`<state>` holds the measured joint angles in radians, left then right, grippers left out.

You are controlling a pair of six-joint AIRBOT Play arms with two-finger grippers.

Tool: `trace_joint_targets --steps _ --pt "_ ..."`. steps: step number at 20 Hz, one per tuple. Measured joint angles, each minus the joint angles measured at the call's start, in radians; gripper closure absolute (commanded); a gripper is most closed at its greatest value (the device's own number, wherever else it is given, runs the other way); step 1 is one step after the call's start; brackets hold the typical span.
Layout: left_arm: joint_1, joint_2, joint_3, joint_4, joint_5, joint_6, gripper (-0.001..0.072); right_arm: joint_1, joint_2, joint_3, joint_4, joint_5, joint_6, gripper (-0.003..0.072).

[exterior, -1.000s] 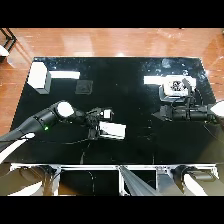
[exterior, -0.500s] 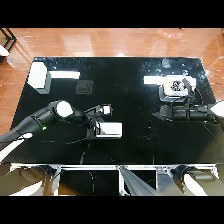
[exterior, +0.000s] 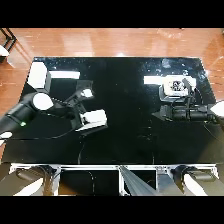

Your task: Fold the box and place the chain.

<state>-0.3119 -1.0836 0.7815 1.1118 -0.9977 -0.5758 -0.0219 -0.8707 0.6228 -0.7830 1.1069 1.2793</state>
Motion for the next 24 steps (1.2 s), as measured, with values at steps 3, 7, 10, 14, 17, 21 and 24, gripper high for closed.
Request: trace_joint_targets --steps 3,7,10,14,17,21,24 --pt "0.18 0.032 0.0 0.056 -0.064 -0.044 0.0217 0.0 0.0 0.0 -0.001 -0.009 0.0 0.0666" --pt "0.474 0.047 0.0 0.097 -0.077 -0.071 0.0217 0.0 0.0 0.0 -0.006 -0.024 0.0 0.0666" --pt "0.676 0.036 0.0 0.085 -0.003 -0.112 0.0216 0.0 0.0 0.0 -0.007 -0.034 0.0 0.0666" --pt "0.821 -0.035 0.032 0.035 0.125 -0.141 0.0216 0.0 0.0 0.0 -0.007 -0.042 0.0 0.0666" --pt "0.855 -0.128 0.105 0.026 0.163 -0.153 0.0207 0.0 0.0 0.0 -0.007 -0.049 0.0 0.0666" --pt "0.869 -0.238 0.215 0.015 0.187 -0.158 0.0062 0.0 0.0 0.0 -0.005 -0.054 0.0 0.0666" --pt "0.872 -0.28 0.255 0.011 0.193 -0.177 0.0061 0.0 0.0 0.0 -0.004 -0.056 0.006 0.0666"
